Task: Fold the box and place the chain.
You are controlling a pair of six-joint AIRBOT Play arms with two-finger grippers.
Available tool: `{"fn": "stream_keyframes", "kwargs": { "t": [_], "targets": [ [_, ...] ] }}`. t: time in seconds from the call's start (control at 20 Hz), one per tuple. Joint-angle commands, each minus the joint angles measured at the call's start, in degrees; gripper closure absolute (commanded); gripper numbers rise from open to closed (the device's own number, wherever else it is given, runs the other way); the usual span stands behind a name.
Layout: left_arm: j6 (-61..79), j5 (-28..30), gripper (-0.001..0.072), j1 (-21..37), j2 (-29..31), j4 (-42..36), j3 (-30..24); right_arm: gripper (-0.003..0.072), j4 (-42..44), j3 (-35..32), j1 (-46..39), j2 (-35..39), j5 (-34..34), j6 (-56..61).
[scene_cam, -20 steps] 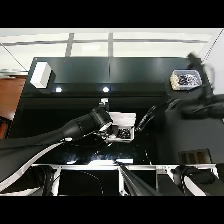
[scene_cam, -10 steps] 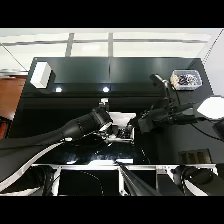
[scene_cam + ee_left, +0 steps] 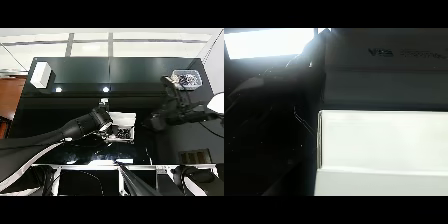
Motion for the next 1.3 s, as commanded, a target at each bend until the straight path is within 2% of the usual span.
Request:
{"fn": "stream_keyframes", "kwargs": {
  "t": [0.0, 0.05, 0.1, 0.15, 0.2, 0.35, 0.55, 0.9, 1.25],
  "targets": [
    [0.0, 0.0, 0.068, 0.0, 0.0, 0.0, 0.0, 0.0334, -1.7, -5.5, -7.9, 4.4, -0.7, -7.9],
    [0.0, 0.0, 0.068, 0.0, 0.0, 0.0, 0.0, 0.0333, 0.5, -9.1, -8.4, 5.8, -4.4, -10.7],
    [0.0, 0.0, 0.068, 0.0, 0.0, 0.0, 0.0, 0.0295, 3.1, -13.0, -8.1, 6.7, -7.8, -13.2],
    [0.0, 0.0, 0.068, 0.0, 0.0, 0.0, 0.0, 0.0125, 4.7, -16.1, -7.3, 6.8, -10.2, -15.3],
    [0.0, 0.0, 0.068, 0.0, 0.0, 0.0, 0.0, -0.0015, 4.2, -18.9, -5.8, 6.8, -13.1, -17.6],
    [0.0, 0.0, 0.068, 0.0, 0.0, 0.0, 0.0, -0.002, -0.5, -24.5, 0.3, 6.7, -19.5, -28.5],
    [0.0, 0.0, 0.0679, 0.0, 0.0, 0.0, 0.0, -0.0019, -1.4, -29.0, 8.6, 6.5, -23.1, -48.5],
    [0.0, 0.0, 0.0679, 0.0, 0.0, 0.0, 0.0, -0.0012, -0.3, -29.8, 18.0, 3.4, -36.8, -48.7],
    [0.0, 0.0, 0.068, 0.0, 0.0, 0.0, 0.0, -0.0011, 0.7, -29.8, 19.6, 0.6, -42.4, -48.7]
  ]
}}
